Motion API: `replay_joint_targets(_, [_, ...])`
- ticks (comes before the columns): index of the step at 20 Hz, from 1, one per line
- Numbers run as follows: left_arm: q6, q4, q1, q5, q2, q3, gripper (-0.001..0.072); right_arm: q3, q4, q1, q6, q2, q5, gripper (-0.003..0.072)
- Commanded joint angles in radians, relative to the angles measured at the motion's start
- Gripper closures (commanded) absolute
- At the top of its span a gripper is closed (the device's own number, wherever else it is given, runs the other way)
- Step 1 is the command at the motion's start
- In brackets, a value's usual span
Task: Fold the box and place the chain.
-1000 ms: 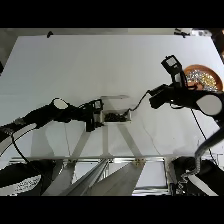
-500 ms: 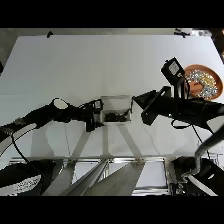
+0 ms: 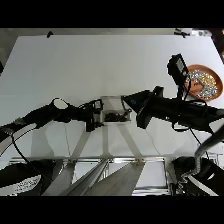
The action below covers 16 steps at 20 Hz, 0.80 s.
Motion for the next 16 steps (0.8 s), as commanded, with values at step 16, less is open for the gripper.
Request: replay_joint_targets(16, [0.0,0.0,0.0,0.0,0.0,0.0,0.0458,0.0,-0.019,0.001,0.047,-0.363,0.117,0.0677])
